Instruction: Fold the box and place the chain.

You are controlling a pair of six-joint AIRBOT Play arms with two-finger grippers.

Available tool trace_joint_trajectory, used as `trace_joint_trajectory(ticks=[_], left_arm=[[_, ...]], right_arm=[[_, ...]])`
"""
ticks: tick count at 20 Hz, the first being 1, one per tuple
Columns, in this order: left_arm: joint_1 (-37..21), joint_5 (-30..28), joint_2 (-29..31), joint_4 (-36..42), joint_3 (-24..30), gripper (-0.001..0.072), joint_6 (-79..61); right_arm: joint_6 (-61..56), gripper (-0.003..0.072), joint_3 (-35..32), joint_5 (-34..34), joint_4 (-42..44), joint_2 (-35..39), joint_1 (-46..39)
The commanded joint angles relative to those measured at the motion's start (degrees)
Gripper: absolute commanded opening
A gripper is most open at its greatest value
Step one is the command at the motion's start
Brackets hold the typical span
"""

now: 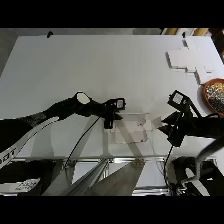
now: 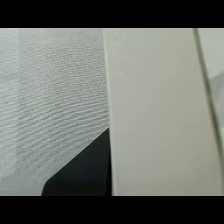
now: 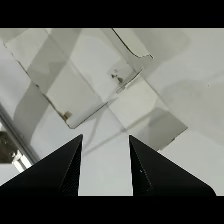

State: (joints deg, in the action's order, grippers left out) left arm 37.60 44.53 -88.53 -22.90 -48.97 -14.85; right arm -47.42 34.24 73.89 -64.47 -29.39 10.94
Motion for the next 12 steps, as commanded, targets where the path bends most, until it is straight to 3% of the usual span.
trace_joint_trajectory(ticks=[1,12], left_arm=[[0.00,-0.13,-0.33,-0.28,-0.04,0.0006,-1.36],[0.00,0.09,-0.85,0.15,-0.04,0.0006,-3.19]], right_arm=[[1.22,0.0292,-0.02,0.02,-0.04,0.04,0.07],[1.22,0.0292,-0.02,0.09,-0.02,0.04,0.07]])
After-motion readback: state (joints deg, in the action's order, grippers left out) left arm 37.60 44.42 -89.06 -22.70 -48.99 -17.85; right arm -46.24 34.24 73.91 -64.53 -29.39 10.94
